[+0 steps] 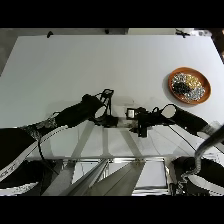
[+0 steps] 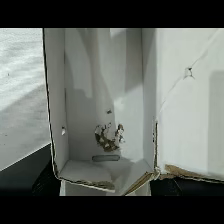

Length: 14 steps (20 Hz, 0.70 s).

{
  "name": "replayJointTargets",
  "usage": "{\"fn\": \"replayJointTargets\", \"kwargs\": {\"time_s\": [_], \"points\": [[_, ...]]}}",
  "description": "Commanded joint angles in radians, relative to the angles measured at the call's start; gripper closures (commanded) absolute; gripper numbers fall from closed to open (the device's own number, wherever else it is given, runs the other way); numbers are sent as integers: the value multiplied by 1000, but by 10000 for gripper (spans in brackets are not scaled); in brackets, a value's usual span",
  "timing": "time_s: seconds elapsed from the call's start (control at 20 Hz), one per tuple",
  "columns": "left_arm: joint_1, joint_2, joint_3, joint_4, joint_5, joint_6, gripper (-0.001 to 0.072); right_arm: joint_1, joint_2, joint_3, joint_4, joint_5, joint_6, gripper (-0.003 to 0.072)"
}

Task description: Fold the box and place the chain.

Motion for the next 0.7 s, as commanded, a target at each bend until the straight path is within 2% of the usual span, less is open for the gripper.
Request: {"fn": "replayJointTargets", "kwargs": {"time_s": [0.0, 0.15, 0.2, 0.25, 0.65], "points": [[0, 0, 0, -14, 35, 3, 706, 1, 1, 0, 0, 0, -1, 288], [0, 3, 0, -17, 35, 3, 673, 1, 1, 0, 0, 0, -1, 288], [0, 4, 0, -18, 30, 3, 568, 1, 1, 0, 0, 0, -1, 288], [0, 8, 0, -18, 27, 2, 417, 1, 1, 0, 0, 0, -1, 288], [12, 38, 0, -12, 36, -111, 420, 1, 1, 0, 0, 0, -1, 288]]}}
